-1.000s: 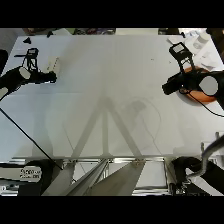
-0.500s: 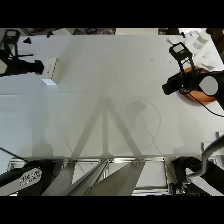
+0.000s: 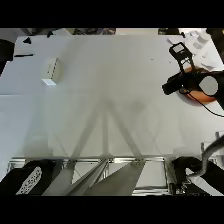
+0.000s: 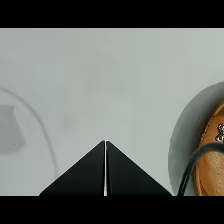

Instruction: Fold the box and place the chain.

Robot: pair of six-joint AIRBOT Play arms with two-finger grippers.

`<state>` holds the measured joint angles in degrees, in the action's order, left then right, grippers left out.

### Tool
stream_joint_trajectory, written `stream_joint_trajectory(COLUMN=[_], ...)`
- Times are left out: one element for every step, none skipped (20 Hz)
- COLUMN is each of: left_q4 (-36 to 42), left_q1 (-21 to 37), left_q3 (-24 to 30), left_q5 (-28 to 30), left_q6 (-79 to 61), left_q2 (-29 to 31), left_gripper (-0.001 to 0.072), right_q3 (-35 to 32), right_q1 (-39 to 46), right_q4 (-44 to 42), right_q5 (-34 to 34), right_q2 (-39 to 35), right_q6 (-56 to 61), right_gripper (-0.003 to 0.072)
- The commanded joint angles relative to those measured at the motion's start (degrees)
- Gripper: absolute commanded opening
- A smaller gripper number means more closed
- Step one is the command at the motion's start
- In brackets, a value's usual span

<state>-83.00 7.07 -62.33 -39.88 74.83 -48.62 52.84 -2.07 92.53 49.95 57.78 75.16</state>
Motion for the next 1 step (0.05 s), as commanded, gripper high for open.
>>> stream_joint_trajectory(left_q4=[0.09], left_q1=[-0.02], left_q3=[-0.02], left_q5=[0.00], left_q6=[0.07], left_q2=[2.73], left_gripper=[0.0697], right_q3=[0.00], right_q1=[0.04], right_q4=[0.00], right_q5=[0.00], right_q2=[-0.04], right_q6=[0.02], right_gripper=[0.0009])
